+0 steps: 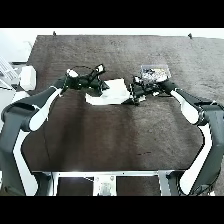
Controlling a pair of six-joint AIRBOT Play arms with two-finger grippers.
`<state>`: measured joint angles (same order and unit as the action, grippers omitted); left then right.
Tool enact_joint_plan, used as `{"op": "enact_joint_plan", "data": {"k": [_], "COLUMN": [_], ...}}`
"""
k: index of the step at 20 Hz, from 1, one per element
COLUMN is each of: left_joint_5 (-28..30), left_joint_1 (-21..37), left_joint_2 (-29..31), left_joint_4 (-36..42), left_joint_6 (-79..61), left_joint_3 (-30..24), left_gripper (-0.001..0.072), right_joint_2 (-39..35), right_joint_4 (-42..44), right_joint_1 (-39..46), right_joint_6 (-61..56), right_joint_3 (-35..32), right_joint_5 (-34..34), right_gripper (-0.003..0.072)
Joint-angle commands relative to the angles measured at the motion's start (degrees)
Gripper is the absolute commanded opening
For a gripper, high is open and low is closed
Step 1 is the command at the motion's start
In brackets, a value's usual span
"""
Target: Fold the box and place the chain.
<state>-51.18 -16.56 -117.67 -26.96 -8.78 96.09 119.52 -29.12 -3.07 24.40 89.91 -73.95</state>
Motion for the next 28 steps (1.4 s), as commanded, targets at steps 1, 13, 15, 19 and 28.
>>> {"op": "enact_joint_plan", "data": {"k": [1,13,15,19,28], "left_joint_5": [-1.18,-25.88,-28.35,-26.03,-9.92], "left_joint_1": [-0.11,6.64,7.34,6.78,1.84], "left_joint_2": [-0.31,10.45,10.32,9.66,9.62], "left_joint_4": [-1.27,-0.79,-8.83,-18.67,-20.41], "left_joint_6": [0.81,3.48,7.54,13.42,13.16], "left_joint_3": [1.03,4.85,4.81,2.97,-4.28], "left_gripper": [0.0018,0.0213,0.0677,0.0617,0.0521], "right_joint_2": [0.04,0.04,0.04,0.04,0.04], "right_joint_4": [0.00,0.00,0.00,0.00,0.00], "right_joint_1": [-0.02,-0.02,-0.02,-0.02,-0.02], "right_joint_6": [0.07,0.07,0.07,0.07,0.07], "right_joint_3": [-0.02,-0.02,-0.02,-0.02,-0.02], "right_joint_5": [-0.02,-0.02,-0.02,-0.02,-0.02], "right_gripper": [0.0582,0.0582,0.0582,0.0582,0.0582]}}
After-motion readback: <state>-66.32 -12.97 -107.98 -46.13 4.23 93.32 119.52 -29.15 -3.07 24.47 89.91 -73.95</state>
